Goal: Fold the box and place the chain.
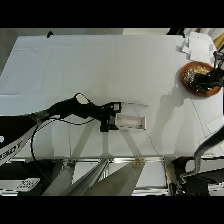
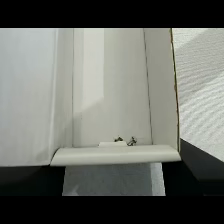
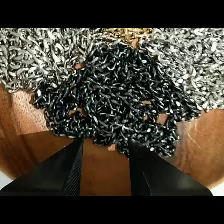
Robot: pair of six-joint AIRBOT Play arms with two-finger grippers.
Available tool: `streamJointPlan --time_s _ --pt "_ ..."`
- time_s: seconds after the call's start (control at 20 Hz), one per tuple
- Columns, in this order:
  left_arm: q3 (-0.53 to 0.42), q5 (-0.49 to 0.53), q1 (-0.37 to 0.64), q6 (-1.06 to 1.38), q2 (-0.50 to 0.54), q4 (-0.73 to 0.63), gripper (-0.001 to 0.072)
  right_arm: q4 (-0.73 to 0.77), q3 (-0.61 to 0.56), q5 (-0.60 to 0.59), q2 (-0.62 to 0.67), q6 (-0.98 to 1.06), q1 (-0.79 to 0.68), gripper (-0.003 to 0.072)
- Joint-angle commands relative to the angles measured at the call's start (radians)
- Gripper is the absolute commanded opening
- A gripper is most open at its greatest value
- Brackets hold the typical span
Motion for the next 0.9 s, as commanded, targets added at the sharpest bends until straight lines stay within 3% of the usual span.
streamJointPlan --time_s 0.0,0.1,0.25,0.35,0.6,0.85 --pt "0.000 0.000 0.000 0.000 0.001 0.000 0.0391 0.019 0.003 -0.012 -0.037 0.001 -0.003 0.0266" --pt "0.000 0.000 0.000 0.000 0.001 0.000 0.0391 0.019 0.003 -0.012 -0.044 0.001 -0.003 0.0164" --pt "0.000 0.000 0.000 0.000 0.001 0.000 0.0391 0.019 0.003 -0.011 -0.044 0.001 -0.003 0.0147" --pt "0.000 0.000 0.000 0.000 0.001 0.000 0.0391 0.019 0.003 -0.007 -0.044 0.001 -0.003 0.0014" --pt "0.000 0.000 0.000 0.000 0.001 0.000 0.0391 0.018 0.003 0.031 -0.011 -0.001 -0.003 0.0013" --pt "0.000 0.000 0.000 0.000 0.001 0.000 0.0391 0.020 0.003 0.125 0.151 -0.057 -0.003 0.0013"
